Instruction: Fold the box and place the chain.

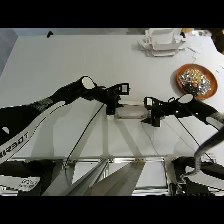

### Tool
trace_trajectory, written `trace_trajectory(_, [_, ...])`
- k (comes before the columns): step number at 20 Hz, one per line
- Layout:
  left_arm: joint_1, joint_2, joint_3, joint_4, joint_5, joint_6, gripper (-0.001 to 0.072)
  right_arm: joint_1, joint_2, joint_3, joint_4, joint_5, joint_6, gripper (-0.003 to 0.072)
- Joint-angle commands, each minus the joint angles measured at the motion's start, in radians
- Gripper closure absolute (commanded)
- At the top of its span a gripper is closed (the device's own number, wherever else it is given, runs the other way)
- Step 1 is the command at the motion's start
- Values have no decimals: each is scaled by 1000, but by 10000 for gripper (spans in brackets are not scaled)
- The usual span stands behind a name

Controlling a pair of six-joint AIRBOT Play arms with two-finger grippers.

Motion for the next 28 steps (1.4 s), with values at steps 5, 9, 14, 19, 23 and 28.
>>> trace_trajectory(5, [0,-1,0,0,0,0,700,1,-1,0,0,-2,0,275])
trace_trajectory(9, [0,-1,0,0,0,0,700,1,-1,0,0,-2,0,275])
trace_trajectory(14, [0,-1,0,0,-1,0,700,1,-1,0,0,-2,0,275])
trace_trajectory(19, [5,21,0,9,-44,-7,565,1,-1,0,0,-2,0,275])
trace_trajectory(23, [27,145,0,145,-180,-114,204,1,-1,0,0,-2,0,275])
trace_trajectory(28, [32,339,0,406,-269,-453,33,1,-1,0,0,-2,0,275])
